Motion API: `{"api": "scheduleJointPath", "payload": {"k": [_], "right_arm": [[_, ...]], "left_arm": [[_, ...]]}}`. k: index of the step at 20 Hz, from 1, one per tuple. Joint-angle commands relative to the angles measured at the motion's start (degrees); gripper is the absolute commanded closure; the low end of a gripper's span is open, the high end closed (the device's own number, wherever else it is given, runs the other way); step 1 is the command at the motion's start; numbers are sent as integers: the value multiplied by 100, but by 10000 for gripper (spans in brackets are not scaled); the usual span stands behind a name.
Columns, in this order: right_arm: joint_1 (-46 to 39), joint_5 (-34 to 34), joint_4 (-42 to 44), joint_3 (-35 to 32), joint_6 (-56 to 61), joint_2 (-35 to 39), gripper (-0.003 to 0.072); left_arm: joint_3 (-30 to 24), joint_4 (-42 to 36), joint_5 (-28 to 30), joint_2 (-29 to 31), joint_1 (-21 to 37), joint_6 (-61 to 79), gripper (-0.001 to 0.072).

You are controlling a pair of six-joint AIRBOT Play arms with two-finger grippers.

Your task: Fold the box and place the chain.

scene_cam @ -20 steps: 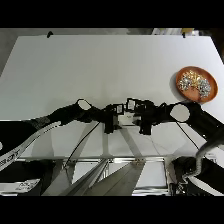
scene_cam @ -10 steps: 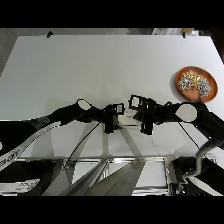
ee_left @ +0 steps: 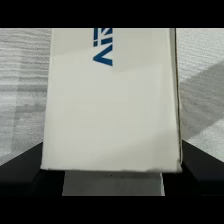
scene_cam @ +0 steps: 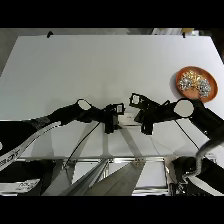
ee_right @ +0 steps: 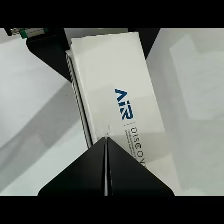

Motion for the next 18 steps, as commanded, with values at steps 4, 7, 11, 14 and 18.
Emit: {"api": "scheduleJointPath", "payload": {"k": [4,7,11,14,18], "right_arm": [[-7,79,-22,-33,-2,-149,666],[-4,35,-20,-140,-2,-297,666],[-4,-96,-24,-323,-2,-345,666],[-4,-127,-24,-376,-2,-356,666],[-7,-127,-24,-374,2,-354,666]], "left_arm": [[-2,-2,2,2,0,-2,432],[-2,0,2,4,0,-2,432],[-2,0,2,2,0,-2,432],[-2,-2,2,4,0,-2,432],[-2,0,2,4,0,-2,432]]}}
